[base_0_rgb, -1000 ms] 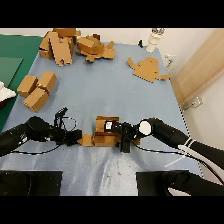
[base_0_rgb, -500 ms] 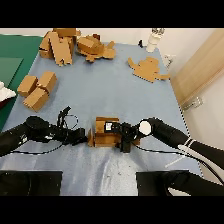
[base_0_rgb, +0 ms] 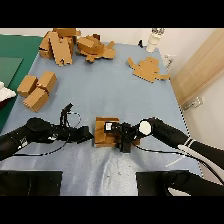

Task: Fold the box.

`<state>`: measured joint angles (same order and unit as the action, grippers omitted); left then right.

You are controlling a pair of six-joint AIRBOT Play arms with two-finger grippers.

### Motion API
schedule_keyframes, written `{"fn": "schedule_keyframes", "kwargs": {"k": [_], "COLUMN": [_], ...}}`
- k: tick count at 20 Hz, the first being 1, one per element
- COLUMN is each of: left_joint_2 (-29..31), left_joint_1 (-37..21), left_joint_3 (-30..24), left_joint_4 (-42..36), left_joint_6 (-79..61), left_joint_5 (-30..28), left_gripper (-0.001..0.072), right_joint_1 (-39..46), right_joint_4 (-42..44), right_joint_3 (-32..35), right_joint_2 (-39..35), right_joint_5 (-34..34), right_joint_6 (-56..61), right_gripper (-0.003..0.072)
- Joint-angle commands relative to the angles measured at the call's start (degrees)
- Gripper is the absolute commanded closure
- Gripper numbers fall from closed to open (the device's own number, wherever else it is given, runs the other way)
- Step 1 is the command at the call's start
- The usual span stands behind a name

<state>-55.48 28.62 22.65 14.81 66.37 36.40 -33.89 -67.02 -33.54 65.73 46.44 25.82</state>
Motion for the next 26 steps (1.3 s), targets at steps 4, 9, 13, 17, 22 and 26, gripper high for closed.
{"fn": "schedule_keyframes", "kwargs": {"k": [4,9,13,17,22,26], "left_joint_2": [2.49,2.49,2.36,-1.11,-2.25,-2.25], "left_joint_1": [11.39,14.56,17.73,20.72,22.47,23.12], "left_joint_3": [1.57,9.99,14.88,14.97,15.04,16.52], "left_joint_4": [23.52,53.27,65.00,64.92,64.94,65.22], "left_joint_6": [32.30,59.34,69.83,71.58,72.48,72.43], "left_joint_5": [-11.80,-2.67,2.97,2.64,0.85,0.79], "left_gripper": [0.0697,0.0697,0.0697,0.0697,0.0697,0.0697], "right_joint_1": [-0.07,-0.07,-0.07,-0.07,-0.07,-0.07], "right_joint_4": [0.00,0.22,0.37,0.35,0.37,0.37], "right_joint_3": [0.04,0.04,0.04,0.04,0.04,0.04], "right_joint_2": [-0.04,-0.04,-0.04,-0.04,-0.04,-0.04], "right_joint_5": [0.31,0.70,0.68,0.74,0.94,1.11], "right_joint_6": [0.04,0.04,0.04,0.04,0.04,0.04], "right_gripper": [0.0244,0.0244,0.0244,0.0244,0.0244,0.0244]}}
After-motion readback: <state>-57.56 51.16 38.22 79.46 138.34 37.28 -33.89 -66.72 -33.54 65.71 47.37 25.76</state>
